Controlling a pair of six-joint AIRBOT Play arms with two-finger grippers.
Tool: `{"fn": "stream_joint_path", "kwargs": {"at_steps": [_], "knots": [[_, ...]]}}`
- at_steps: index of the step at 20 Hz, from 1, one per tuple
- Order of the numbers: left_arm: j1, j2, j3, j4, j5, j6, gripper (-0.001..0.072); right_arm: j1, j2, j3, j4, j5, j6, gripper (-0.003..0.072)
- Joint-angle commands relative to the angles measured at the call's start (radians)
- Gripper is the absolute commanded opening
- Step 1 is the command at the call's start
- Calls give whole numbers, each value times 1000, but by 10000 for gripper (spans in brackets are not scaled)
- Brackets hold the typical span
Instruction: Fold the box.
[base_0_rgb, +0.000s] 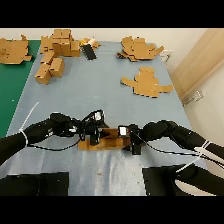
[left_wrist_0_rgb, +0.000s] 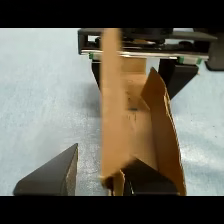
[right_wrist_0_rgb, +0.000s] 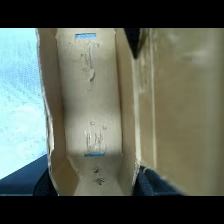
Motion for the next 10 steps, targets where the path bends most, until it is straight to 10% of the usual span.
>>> {"fn": "stream_joint_path", "kwargs": {"at_steps": [1,3,5,10], "knots": [[1,7,5,-24,20,-43,326,0,0,0,0,0,0,559],[1,28,5,-15,38,-53,328,0,0,0,0,0,0,559],[1,74,5,-16,82,-139,565,0,0,0,0,0,0,559],[1,194,5,313,98,-496,567,0,0,0,0,0,0,559]]}}
